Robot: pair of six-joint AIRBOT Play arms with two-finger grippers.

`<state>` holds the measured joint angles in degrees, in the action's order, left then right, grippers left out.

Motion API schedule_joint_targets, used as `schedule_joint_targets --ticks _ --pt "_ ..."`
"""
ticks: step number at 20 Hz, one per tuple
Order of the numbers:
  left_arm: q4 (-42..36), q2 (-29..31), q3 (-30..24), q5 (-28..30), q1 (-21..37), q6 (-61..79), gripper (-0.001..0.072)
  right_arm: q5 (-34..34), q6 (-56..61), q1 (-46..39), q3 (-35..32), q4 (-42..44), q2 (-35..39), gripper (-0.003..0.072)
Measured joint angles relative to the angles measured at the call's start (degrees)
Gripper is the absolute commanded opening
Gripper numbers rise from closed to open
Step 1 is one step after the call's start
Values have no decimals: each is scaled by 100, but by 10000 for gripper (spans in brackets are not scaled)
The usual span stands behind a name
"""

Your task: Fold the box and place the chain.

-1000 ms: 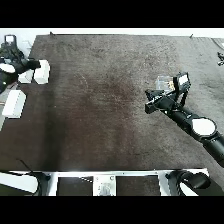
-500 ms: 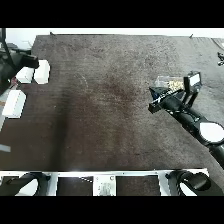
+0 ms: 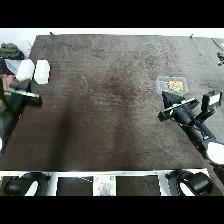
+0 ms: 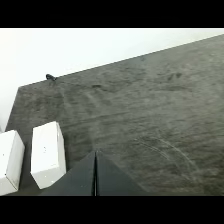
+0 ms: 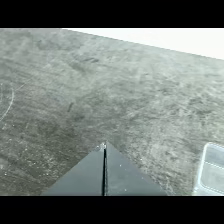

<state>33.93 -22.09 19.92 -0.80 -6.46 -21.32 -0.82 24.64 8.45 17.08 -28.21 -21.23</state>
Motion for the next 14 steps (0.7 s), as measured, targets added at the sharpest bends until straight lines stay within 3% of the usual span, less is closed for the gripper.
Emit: schedule_joint_targets --ticks 3,6,14 --pt "-9 1027 -656 -129 -26 -186 10 90 0 0 -201 2 175 -18" --pt "-9 1624 -1036 -223 -28 -317 12 131 0 0 -348 2 238 -18" --pt "-11 1978 -1268 -621 -33 -409 12 173 0 0 -446 -2 273 -18"
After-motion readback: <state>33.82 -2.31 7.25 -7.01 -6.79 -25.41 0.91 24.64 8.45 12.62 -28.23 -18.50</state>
